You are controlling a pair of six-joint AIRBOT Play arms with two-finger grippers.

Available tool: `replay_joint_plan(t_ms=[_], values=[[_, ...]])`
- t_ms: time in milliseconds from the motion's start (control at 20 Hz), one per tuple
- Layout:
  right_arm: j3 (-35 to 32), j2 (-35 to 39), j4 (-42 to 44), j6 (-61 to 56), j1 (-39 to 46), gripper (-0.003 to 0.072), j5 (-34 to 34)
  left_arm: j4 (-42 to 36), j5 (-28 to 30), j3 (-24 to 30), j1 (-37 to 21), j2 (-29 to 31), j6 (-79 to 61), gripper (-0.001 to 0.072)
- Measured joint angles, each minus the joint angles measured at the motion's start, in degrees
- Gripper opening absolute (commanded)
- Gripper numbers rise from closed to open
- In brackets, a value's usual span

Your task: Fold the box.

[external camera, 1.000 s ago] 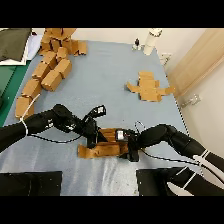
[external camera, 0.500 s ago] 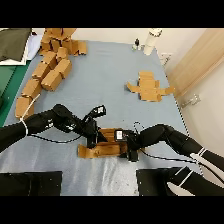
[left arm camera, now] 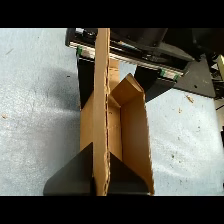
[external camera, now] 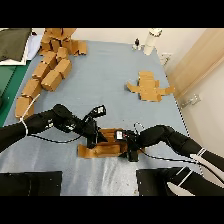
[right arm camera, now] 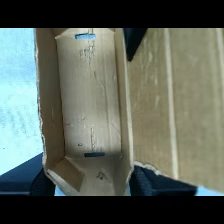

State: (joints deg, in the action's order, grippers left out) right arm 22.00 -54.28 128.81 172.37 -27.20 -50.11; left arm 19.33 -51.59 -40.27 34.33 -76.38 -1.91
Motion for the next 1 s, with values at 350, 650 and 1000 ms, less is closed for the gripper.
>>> replay_joint_plan(t_ms=[350, 650, 1000], values=[[-0.15, 0.00, -0.04, -0.02, 0.00, 0.0505, 0.11, 0.02, -0.02, 0.00, 0.00, 0.00, 0.00, 0.0012], [-0.15, 0.00, -0.52, -0.04, -0.02, 0.0469, 0.15, 0.02, -0.02, 0.00, 0.00, 0.00, 0.00, 0.0012], [-0.17, 0.00, -0.72, -0.02, -0.02, 0.0469, 0.20, 0.00, 0.02, 0.04, 0.04, 0.00, 0.00, 0.0012]])
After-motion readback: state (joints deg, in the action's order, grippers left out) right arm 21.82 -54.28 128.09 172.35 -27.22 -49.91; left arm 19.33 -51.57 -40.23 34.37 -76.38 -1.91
